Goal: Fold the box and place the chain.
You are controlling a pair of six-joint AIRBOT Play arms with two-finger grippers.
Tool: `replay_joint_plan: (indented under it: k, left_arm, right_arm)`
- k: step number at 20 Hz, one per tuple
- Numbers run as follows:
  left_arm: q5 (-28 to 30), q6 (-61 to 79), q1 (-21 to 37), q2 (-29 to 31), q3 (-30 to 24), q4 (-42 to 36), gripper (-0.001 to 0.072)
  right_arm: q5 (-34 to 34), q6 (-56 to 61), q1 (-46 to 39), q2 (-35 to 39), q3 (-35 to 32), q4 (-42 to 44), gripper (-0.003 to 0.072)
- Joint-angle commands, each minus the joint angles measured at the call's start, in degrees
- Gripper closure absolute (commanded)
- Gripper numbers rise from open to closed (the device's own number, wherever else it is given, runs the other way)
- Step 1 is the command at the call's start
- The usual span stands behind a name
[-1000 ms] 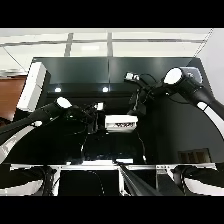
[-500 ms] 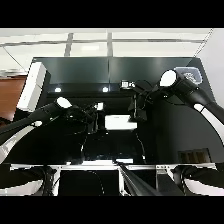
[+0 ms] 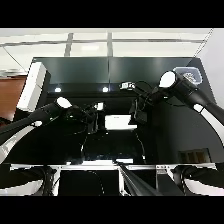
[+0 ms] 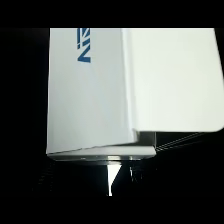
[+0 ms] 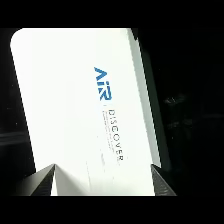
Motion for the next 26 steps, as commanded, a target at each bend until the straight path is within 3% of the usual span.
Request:
replay_joint_plan:
  k: [1, 3, 6, 8, 9, 10, 26]
  left_arm:
    - [-0.02, 0.02, -0.04, -0.04, 0.02, 0.02, 0.0305]
    - [-0.02, 0.02, -0.04, -0.04, 0.02, 0.00, 0.0304]
    - [-0.02, 0.02, -0.04, -0.04, 0.02, 0.00, 0.0304]
    - [-0.02, 0.02, -0.04, -0.04, 0.02, 0.00, 0.0304]
    - [-0.02, 0.02, -0.04, -0.04, 0.02, 0.02, 0.0304]
    - [-0.02, 0.02, -0.04, -0.04, 0.02, 0.00, 0.0304]
    - [-0.02, 0.02, -0.04, -0.04, 0.02, 0.00, 0.0304]
  right_arm:
    - [-2.05, 0.98, 0.26, 0.00, -0.52, -0.31, -0.0009]
    - [-3.37, 1.01, 1.22, 0.00, -0.52, -0.52, 0.0024]
    - [-3.87, 0.98, 2.27, 0.00, -0.52, -1.40, 0.0252]
    - [-4.07, 0.98, 2.34, 0.00, -0.52, -1.40, 0.0274]
    - [-4.00, 0.98, 2.34, 0.00, -0.52, -1.40, 0.0406]
    - [-3.98, 0.98, 2.34, 0.00, -0.52, -1.40, 0.0444]
    - [-3.30, 0.96, 2.38, -0.02, -0.52, -1.40, 0.0402]
